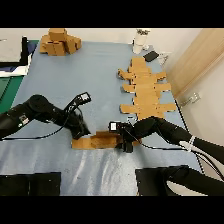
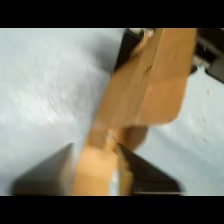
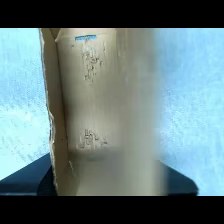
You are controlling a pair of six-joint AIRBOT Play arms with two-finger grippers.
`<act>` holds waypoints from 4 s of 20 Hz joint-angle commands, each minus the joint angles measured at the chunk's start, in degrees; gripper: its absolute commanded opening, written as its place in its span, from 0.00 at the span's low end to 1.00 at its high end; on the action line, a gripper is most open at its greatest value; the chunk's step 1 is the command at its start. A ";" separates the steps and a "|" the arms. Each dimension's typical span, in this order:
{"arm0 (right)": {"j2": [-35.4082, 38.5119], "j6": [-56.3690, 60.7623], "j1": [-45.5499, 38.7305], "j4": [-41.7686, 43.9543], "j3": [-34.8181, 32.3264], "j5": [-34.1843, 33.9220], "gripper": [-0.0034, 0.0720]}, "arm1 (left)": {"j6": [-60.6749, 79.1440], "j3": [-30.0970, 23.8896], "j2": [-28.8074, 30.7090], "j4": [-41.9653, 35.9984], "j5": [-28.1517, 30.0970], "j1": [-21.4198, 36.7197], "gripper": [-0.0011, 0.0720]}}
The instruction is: Fold the box.
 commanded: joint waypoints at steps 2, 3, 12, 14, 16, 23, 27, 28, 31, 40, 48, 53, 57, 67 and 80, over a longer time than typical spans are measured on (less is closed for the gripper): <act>-0.02 0.04 0.07 0.02 -0.04 -0.13 0.71 | -32.76 -2.60 2.51 6.64 -21.94 -0.44 0.03; -0.02 0.04 0.07 0.07 -0.04 -0.13 0.71 | -35.12 -4.26 2.51 0.92 -21.24 -2.27 0.03; -0.02 0.02 0.04 0.52 -0.02 -0.15 0.71 | -34.42 -3.26 -4.24 -18.62 10.23 -10.12 0.03; -0.02 0.02 0.04 0.52 -0.04 -0.15 0.71 | -34.29 -2.08 -6.38 -19.15 12.37 -10.12 0.03; -0.02 0.02 0.04 0.50 -0.04 -0.15 0.71 | -34.05 -0.76 -8.07 -19.19 14.45 -10.12 0.03; -0.02 0.02 0.04 0.50 -0.02 -0.15 0.71 | -34.56 0.85 -11.98 -13.75 18.32 -10.03 0.03; -0.02 0.02 0.04 0.46 -0.02 -0.13 0.71 | -34.56 1.16 -14.64 -11.50 18.58 -9.99 0.03; -0.02 0.02 0.04 0.48 -0.04 -0.13 0.71 | -34.56 1.44 -14.64 -10.75 18.51 -9.99 0.03; -0.02 0.02 0.04 0.46 -0.02 -0.13 0.71 | -34.56 2.43 -14.64 -9.97 17.77 -9.99 0.03; -0.02 0.02 0.04 0.44 -0.02 -0.13 0.71 | -20.35 3.91 -7.41 -10.69 11.50 -2.29 0.03; -0.02 0.02 0.04 0.44 -0.02 -0.13 0.71 | 13.62 0.85 3.87 -14.36 -14.21 6.88 0.03; -0.02 0.02 0.04 0.44 -0.02 -0.13 0.71 | 33.11 -4.59 5.60 -12.15 -4.96 6.25 0.06; -0.02 0.02 0.04 0.39 -0.02 -0.13 0.71 | 56.65 -17.03 7.93 -25.16 13.29 3.78 0.94; -0.02 0.02 0.04 0.39 -0.02 -0.13 0.71 | 62.53 -21.29 1.03 -27.32 17.99 -0.11 0.94; -0.02 0.02 0.04 0.39 -0.02 -0.13 0.71 | 61.02 -19.37 -1.77 -33.57 21.18 -6.97 0.45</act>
